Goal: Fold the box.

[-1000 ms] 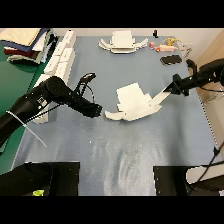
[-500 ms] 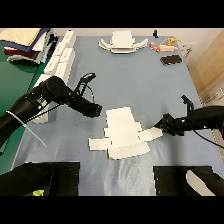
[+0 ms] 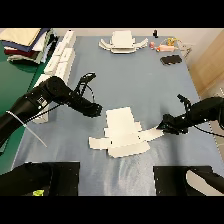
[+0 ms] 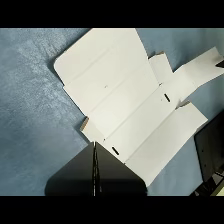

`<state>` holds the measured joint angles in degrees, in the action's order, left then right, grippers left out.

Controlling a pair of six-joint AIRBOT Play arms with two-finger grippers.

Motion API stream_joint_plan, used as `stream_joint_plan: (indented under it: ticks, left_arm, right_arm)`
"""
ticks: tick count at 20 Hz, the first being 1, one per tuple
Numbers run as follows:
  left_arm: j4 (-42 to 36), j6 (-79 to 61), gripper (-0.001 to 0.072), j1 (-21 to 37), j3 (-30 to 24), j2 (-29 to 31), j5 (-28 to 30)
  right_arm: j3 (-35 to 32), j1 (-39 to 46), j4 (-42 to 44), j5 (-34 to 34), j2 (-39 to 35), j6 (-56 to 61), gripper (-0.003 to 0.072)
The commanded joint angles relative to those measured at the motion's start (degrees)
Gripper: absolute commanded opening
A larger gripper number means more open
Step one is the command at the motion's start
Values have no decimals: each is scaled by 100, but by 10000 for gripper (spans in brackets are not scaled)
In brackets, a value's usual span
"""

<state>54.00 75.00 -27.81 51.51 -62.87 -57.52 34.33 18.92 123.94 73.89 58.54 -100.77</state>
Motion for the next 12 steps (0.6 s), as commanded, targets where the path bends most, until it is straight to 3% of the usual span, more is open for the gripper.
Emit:
stream_joint_plan:
  ticks: [1, 4, 6, 7, 8, 9, 12]
  left_arm:
    - [0, -2, 13, -2, -2, 0, 166]
    - [2, -2, 13, -2, -2, 2, 162]
    - [0, -2, 13, -2, -2, 0, 164]
    - [0, -2, 13, -2, -2, 0, 164]
    - [0, -2, 13, -2, -2, 0, 164]
    - [0, -2, 13, -2, -2, 0, 162]
    - [-7, 0, 13, -2, -2, 0, 160]
  right_arm:
    - [249, -9, -37, -17, 485, -262, 283]
    - [249, -9, -37, 48, 658, -490, 281]
    - [251, -31, -33, 46, 673, -822, 149]
    - [251, -109, -39, -2, 673, -901, 147]
    - [251, -243, -57, -79, 673, -929, 95]
    - [251, -411, -79, -175, 669, -940, 5]
    - [249, -1163, -164, -614, 474, -918, 4]
